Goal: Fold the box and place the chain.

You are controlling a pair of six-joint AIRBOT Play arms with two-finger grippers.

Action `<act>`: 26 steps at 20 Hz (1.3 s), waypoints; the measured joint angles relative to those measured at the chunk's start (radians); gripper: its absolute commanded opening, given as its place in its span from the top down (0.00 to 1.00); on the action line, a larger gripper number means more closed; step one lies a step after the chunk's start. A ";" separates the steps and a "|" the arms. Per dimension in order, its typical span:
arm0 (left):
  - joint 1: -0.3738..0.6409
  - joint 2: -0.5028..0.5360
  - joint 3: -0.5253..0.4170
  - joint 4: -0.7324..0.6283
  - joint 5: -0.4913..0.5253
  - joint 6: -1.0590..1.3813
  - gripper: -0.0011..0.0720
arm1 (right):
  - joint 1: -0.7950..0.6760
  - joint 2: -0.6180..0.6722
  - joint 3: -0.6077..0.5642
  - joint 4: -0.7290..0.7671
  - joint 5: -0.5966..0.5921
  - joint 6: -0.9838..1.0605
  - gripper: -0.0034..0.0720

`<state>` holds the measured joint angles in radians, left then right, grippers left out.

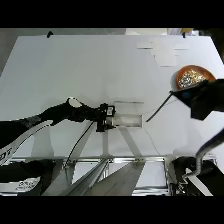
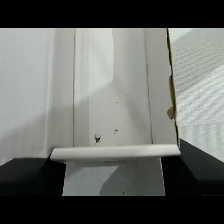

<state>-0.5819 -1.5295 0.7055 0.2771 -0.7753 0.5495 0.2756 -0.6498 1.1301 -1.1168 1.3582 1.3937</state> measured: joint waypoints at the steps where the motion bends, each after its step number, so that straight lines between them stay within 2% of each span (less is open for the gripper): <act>1: 0.000 0.000 0.000 0.000 0.000 0.000 0.97 | 0.056 0.000 -0.029 -0.001 -0.027 0.014 0.94; 6: 0.000 0.000 0.000 0.000 0.000 0.000 0.97 | 0.275 -0.009 -0.165 -0.045 -0.221 0.089 0.94; 11: 0.000 0.000 0.000 0.000 0.000 0.000 0.97 | 0.377 -0.074 -0.249 -0.093 -0.364 0.153 0.94; 19: 0.000 0.000 0.000 0.000 0.000 0.000 0.97 | 0.430 -0.179 -0.374 -0.108 -0.502 0.198 0.94; 26: 0.000 0.000 0.000 0.000 0.000 0.000 0.97 | 0.433 -0.219 -0.428 -0.117 -0.606 0.223 0.94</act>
<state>-0.5819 -1.5295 0.7055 0.2771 -0.7753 0.5495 0.7082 -0.8692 0.7025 -1.2339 0.7521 1.6169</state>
